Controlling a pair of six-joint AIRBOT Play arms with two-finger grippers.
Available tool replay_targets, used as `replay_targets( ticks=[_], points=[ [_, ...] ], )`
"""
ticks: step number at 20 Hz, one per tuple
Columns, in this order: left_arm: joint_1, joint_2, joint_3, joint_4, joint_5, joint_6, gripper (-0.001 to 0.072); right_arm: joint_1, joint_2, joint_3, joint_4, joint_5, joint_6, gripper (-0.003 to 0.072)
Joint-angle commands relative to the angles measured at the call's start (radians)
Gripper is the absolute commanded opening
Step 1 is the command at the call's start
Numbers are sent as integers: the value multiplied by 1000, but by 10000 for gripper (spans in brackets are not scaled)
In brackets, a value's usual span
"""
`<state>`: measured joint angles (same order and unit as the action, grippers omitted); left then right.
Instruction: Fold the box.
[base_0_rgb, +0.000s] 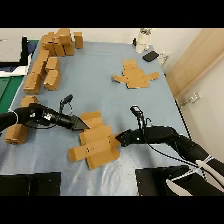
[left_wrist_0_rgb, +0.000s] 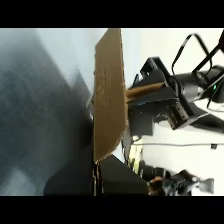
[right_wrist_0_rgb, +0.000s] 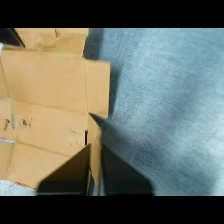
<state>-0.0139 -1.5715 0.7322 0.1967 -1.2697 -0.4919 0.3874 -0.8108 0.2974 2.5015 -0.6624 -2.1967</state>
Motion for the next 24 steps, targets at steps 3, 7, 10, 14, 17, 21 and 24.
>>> replay_targets(
  ticks=[3, 7, 10, 14, 17, 21, 24],
  points=[
    [-42, 5, 63, -36, -16, 138, 9, -50, 0, 42, -64, 7, 74, 406],
    [-108, 80, 90, -66, 70, 266, 10, -146, 0, 191, -237, -29, 171, 405],
    [-150, 127, 90, -66, 138, 372, 10, -190, 0, 303, -309, -53, 240, 405],
    [-221, 170, 88, -69, 239, 544, 10, -194, -1, 340, -306, -62, 306, 404],
    [-295, 184, 88, -55, 257, 681, 10, -194, -8, 337, -306, -97, 327, 403],
    [-348, 195, 69, -35, 369, 792, 10, -193, -31, 337, -302, -116, 356, 403],
    [-346, 184, 52, -35, 373, 811, 11, -193, -47, 337, -291, -116, 357, 403]
  ],
)
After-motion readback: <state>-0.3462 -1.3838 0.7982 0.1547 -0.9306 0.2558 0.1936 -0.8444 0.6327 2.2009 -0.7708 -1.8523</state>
